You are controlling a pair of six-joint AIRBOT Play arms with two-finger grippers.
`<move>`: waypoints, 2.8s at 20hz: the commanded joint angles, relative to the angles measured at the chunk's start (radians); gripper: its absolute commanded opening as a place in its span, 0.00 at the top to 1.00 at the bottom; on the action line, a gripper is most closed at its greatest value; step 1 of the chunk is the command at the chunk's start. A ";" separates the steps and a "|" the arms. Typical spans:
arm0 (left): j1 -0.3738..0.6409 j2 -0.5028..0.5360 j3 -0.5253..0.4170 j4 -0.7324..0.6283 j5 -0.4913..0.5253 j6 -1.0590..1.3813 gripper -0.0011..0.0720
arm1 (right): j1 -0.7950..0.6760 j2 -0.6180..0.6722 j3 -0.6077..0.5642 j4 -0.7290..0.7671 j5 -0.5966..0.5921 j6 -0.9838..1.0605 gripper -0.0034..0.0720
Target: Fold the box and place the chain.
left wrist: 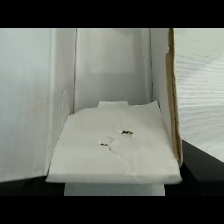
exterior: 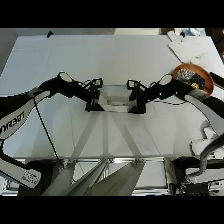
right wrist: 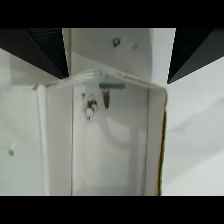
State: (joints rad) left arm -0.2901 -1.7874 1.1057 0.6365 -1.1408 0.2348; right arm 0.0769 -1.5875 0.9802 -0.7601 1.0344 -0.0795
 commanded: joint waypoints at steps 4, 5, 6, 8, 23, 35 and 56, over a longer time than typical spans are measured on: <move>0.000 0.000 0.000 0.000 0.000 0.000 0.70 | 0.000 0.182 0.001 -0.107 0.000 0.226 0.11; 0.000 0.000 0.000 0.000 0.000 0.000 0.70 | 0.000 0.211 0.001 -0.107 0.002 0.259 0.11; 0.000 0.000 0.000 0.000 0.000 0.000 0.70 | 0.000 0.239 0.001 -0.101 0.002 0.284 0.19; 0.000 0.000 0.000 0.000 0.000 0.000 0.70 | 0.000 0.282 0.001 -0.076 0.006 0.313 0.73; 0.000 0.000 0.000 0.000 0.000 0.000 0.70 | 0.000 0.160 0.001 0.167 -0.306 0.608 0.95; 0.000 0.000 0.000 0.000 0.000 0.000 0.70 | 0.001 0.059 0.001 0.216 -0.374 0.598 0.95; 0.000 0.000 0.000 0.000 0.000 0.000 0.70 | 0.000 0.449 0.001 -0.135 -0.068 0.705 0.94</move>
State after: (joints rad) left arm -0.2905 -1.7874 1.1057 0.6369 -1.1408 0.2352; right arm 0.0769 -1.2335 0.9802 -0.7231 0.8486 0.5682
